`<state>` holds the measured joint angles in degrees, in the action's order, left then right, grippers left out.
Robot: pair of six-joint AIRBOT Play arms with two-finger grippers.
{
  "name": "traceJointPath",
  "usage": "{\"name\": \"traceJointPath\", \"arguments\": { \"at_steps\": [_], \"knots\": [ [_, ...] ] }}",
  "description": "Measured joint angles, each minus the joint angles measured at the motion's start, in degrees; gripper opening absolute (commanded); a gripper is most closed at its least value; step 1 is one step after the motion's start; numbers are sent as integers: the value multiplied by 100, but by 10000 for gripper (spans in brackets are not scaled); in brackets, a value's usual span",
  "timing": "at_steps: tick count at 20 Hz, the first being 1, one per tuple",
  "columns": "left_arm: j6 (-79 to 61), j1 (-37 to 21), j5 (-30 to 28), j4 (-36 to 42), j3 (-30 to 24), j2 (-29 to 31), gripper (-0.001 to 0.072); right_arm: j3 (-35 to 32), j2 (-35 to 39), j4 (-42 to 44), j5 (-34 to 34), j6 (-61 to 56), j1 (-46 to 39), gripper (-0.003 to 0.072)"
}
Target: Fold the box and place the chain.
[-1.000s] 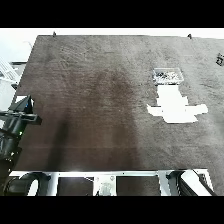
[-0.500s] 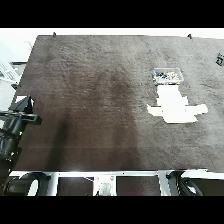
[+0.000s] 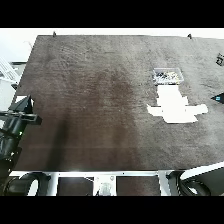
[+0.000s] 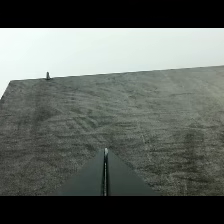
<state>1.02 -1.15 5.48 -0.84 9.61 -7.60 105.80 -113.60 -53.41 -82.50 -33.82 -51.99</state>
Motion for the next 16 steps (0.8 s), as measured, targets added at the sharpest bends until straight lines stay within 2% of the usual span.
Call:
{"name": "traceJointPath", "arguments": {
  "at_steps": [5,12,13,16],
  "knots": [
    [0,0,0,0,0,0,23,321,-647,-151,-522,-136,138,500],
    [0,0,2,2,0,0,23,391,-844,-188,-1294,-192,164,483],
    [0,0,2,2,0,0,23,396,-857,-184,-1384,-201,164,424],
    [2,0,2,0,0,0,23,389,-905,-48,-1639,-214,184,368]
  ]
}}
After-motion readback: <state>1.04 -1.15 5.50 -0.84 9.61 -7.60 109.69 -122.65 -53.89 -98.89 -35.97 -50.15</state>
